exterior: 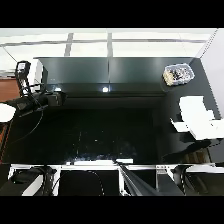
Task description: Fold the box and place the chain.
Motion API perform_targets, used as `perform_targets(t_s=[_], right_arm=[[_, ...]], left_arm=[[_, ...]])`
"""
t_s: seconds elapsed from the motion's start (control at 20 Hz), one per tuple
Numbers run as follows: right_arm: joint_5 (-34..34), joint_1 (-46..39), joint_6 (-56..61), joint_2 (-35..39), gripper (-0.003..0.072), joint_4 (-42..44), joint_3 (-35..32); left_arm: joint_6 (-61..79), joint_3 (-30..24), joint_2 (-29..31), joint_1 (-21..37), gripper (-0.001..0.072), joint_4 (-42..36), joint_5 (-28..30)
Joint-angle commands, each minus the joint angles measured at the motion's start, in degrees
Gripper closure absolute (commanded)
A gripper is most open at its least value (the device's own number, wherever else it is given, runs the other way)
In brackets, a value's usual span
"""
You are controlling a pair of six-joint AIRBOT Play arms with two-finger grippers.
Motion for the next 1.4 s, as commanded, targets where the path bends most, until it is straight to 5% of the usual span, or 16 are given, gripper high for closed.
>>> perform_targets(t_s=[0.0,0.1,0.25,0.4,0.75,1.0,1.35], right_arm=[[8.9,2.8,-8.2,-7.2,-0.0019,-2.1,5.2],[8.0,5.7,-9.8,-7.6,0.0048,-5.0,5.2],[8.5,8.3,-10.5,-7.5,0.0572,-5.3,7.7],[11.8,9.8,-10.5,-5.7,0.0663,-2.7,8.4],[3.5,20.1,-5.1,7.1,0.0663,11.3,-3.2],[-1.1,31.8,1.2,19.8,0.0663,13.7,-13.5],[-33.9,55.8,1.2,44.8,0.0664,38.8,-49.1]], left_arm=[[0.0,0.0,-0.3,0.0,0.0007,0.0,-0.9],[0.0,0.0,-0.3,0.0,0.0007,0.0,-0.8],[0.0,0.0,-0.3,0.0,0.0007,0.0,-0.8],[0.0,0.0,-0.3,0.0,0.0007,0.0,-0.8],[0.0,0.0,-0.3,0.0,0.0007,-0.5,1.8],[0.1,-0.3,-3.4,0.0,0.0007,-11.5,1.1],[6.6,-0.3,-11.6,-8.2,0.0007,-16.8,-2.3]])
